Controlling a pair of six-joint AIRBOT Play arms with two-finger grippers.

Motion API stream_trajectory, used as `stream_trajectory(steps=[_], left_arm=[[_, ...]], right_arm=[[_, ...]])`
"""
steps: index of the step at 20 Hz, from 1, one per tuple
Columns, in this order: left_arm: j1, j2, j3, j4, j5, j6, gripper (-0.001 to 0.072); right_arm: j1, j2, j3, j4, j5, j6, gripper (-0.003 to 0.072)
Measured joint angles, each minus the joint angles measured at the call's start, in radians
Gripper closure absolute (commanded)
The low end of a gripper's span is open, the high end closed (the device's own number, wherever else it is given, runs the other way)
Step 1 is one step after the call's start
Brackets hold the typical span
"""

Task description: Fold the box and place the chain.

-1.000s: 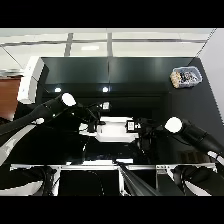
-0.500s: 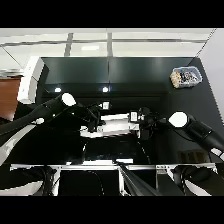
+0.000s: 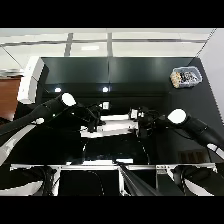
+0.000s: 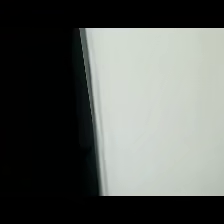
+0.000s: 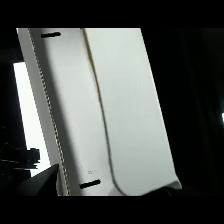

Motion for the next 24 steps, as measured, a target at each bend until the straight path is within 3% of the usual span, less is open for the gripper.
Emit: stream_trajectory(steps=[8,24], left_arm=[[0.0,0.0,0.0,0.0,-0.003,0.0,0.0686],[0.0,0.0,0.0,0.0,-0.002,0.0,0.0685]], right_arm=[[-0.014,-0.116,0.0,0.04,0.043,-0.124,0.0057],[-0.037,-0.169,0.0,0.03,0.059,-0.183,0.0058]])
